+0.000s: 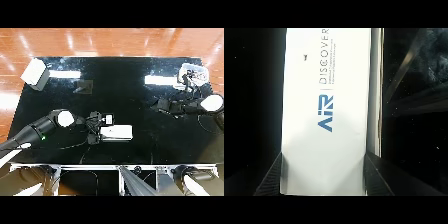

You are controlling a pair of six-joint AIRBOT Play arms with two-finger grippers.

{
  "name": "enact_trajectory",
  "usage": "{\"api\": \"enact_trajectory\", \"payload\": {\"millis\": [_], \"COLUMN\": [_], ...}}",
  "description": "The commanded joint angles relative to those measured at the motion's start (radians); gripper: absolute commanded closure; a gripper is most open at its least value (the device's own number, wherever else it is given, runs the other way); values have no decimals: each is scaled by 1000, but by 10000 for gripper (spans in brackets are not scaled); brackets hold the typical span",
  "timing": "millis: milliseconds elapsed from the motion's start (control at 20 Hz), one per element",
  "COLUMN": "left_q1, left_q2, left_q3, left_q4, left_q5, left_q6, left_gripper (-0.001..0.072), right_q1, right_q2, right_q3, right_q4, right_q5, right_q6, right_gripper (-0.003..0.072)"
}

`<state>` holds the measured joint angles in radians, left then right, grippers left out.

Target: Fold the box and place the chain.

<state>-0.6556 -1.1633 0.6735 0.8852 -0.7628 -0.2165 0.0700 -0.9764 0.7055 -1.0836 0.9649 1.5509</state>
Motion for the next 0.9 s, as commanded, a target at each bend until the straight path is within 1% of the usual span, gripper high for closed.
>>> {"api": "enact_trajectory", "payload": {"millis": [0,200,350,500,700,850], "left_q1": [0,22,116,257,496,694], "left_q2": [1,20,53,90,126,143], "left_q3": [1,34,51,51,51,51], "left_q4": [16,32,100,171,227,289], "left_q5": [2,7,-3,-58,-160,-222], "left_q6": [0,-30,-172,-266,-320,-361], "left_gripper": [688,690,691,691,691,692], "right_q1": [1,1,1,1,1,1], "right_q2": [-1,-1,-1,-1,-1,-1], "right_q3": [0,0,0,0,0,0], "right_q4": [-12,-15,-15,-18,-18,-18], "right_q5": [0,0,0,0,-1,-1], "right_q6": [1,0,0,0,-11,-16], "right_gripper": [-28,-28,-28,-28,-28,-28]}}
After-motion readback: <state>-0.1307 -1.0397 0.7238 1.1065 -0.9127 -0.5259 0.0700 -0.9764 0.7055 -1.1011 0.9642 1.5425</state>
